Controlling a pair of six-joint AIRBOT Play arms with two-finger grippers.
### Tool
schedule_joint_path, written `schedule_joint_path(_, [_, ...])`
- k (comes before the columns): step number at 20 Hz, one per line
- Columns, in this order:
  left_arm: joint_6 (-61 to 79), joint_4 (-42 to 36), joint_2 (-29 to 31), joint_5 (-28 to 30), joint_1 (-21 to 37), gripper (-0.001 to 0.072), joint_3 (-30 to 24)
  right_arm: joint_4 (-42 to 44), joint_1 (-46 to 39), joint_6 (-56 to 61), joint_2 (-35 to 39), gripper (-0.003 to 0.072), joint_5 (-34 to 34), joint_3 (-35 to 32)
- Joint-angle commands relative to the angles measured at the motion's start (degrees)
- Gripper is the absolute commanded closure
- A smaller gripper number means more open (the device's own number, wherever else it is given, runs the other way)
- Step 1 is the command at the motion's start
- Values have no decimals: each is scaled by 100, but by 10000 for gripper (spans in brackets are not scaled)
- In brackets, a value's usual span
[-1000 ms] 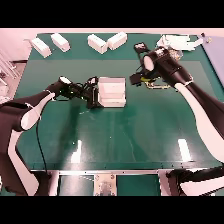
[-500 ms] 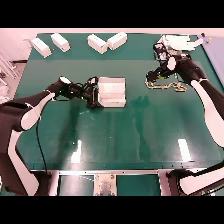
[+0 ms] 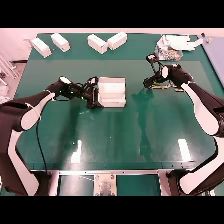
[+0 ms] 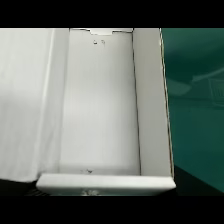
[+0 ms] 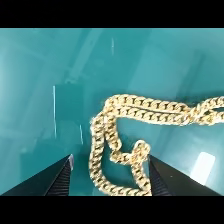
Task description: Fold the box and place the chain.
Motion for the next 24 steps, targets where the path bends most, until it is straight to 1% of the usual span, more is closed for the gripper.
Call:
schedule_joint_path(1, [0, 0, 4, 2, 0, 141, 2, 24, -24, -105, -149, 125, -179, -2])
schedule_joint_path(2, [0, 0, 4, 0, 0, 141, 2, 24, -24, -162, -201, 127, -247, -2])
schedule_joint_path(3, [0, 0, 4, 2, 0, 141, 2, 24, -24, -238, -245, 147, -306, -2])
schedule_joint_path(4, [0, 0, 4, 0, 0, 141, 2, 28, -22, -238, -289, 197, -363, -2])
schedule_joint_path(7, [0, 0, 4, 2, 0, 141, 2, 26, -22, -236, -345, 197, -391, -2])
schedule_joint_path(9, [0, 0, 4, 0, 0, 141, 2, 20, -9, -236, -345, 251, -345, -4])
schedule_joint_path(12, [0, 0, 2, 0, 0, 141, 2, -28, 17, -216, -343, 241, -205, -2])
schedule_joint_path(13, [0, 0, 4, 2, 0, 141, 2, -61, 15, -216, -337, 215, -114, -2])
schedule_joint_path(17, [0, 0, 4, 0, 0, 141, 2, -175, 13, -216, -304, 219, 501, -4])
schedule_joint_path(18, [0, 0, 4, 0, 0, 141, 2, -170, 15, -216, -308, 225, 494, -7])
schedule_joint_path(20, [0, 0, 4, 2, 0, 141, 2, -125, 13, -278, -348, 282, 428, -4])
schedule_joint_path(21, [0, 0, 4, 2, 0, 141, 2, 20, 13, -374, -380, 339, 428, -4])
schedule_joint_path(23, [0, 0, 4, 0, 0, 141, 2, 459, 13, -841, -463, 354, 361, -4])
schedule_joint_path(24, [0, 0, 4, 0, 0, 141, 2, 573, 13, -1021, -509, 386, 356, -4])
